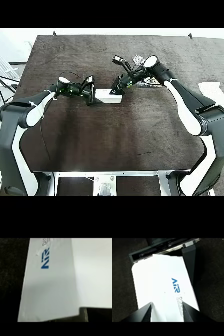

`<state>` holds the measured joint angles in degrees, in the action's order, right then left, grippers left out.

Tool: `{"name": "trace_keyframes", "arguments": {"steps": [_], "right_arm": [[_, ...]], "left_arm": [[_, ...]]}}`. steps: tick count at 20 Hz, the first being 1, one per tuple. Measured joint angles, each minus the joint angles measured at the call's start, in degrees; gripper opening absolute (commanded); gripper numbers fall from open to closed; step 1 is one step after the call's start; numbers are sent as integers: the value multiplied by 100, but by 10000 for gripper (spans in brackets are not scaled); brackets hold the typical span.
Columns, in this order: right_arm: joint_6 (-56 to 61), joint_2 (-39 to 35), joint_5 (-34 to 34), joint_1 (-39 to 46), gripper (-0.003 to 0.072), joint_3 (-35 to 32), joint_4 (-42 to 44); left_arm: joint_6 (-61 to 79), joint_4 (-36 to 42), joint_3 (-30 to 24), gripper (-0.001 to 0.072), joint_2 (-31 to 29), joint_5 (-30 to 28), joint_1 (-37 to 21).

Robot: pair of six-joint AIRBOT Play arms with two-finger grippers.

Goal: Fold the box and place the chain.

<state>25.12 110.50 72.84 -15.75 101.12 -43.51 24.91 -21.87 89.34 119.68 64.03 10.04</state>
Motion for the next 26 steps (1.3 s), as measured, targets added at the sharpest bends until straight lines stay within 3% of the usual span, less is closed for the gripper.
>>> {"name": "trace_keyframes", "arguments": {"steps": [18,21,26], "right_arm": [[-133,175,-348,-111,473,118,-170],[-210,173,-369,-111,406,190,-170],[-564,-92,-247,24,388,221,-11]], "left_arm": [[0,2,0,357,0,-7,-2],[0,2,0,356,0,-4,-2],[0,2,0,356,0,-2,-2]]}}
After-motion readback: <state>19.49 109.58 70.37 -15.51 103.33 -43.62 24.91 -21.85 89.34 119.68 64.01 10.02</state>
